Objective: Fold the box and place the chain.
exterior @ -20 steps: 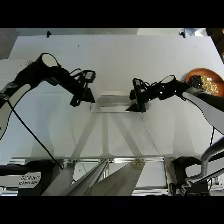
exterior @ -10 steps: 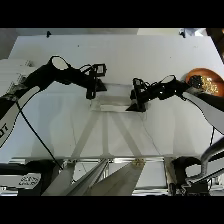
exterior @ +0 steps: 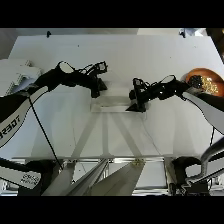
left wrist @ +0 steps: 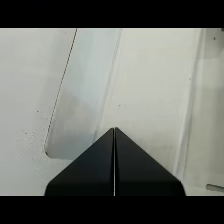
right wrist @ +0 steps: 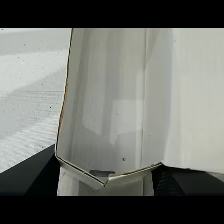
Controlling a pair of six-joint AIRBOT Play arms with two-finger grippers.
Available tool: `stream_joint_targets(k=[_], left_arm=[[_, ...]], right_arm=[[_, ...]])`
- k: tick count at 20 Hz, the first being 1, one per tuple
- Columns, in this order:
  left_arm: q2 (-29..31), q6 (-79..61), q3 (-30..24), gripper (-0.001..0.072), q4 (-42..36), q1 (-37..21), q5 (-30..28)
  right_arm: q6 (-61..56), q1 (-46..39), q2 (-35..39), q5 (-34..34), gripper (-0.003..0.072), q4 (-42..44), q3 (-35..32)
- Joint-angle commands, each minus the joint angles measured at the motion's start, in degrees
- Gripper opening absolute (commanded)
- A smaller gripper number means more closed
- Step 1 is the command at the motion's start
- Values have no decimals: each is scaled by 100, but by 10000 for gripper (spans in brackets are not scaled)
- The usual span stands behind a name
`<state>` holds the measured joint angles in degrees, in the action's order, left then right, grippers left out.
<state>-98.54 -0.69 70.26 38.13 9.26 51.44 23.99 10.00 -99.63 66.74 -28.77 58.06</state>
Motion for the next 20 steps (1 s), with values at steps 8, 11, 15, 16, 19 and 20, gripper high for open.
stream_joint_targets(k=[8, 11, 15, 16, 19, 20], left_arm=[[785, 133, -2, 7, 308, -170, 774], [1137, 190, -2, 7, 1377, -282, 1322], [1464, 1316, 0, 7, 2229, -260, 1401], [1488, 1392, 0, 8, 2286, -258, 1436], [1469, 1377, 0, 240, 2754, -90, 1480], [1469, 1377, 0, 401, 2962, 17, 1478]], right_arm=[[4, -2, -2, -7, 500, -7, 4], [4, 0, 0, -4, 500, -7, 4], [4, 0, 0, -4, 500, -7, 4], [4, 0, -2, -4, 500, -7, 4], [4, -2, 0, -7, 500, -7, 4], [4, -2, -2, -4, 500, -7, 4]])
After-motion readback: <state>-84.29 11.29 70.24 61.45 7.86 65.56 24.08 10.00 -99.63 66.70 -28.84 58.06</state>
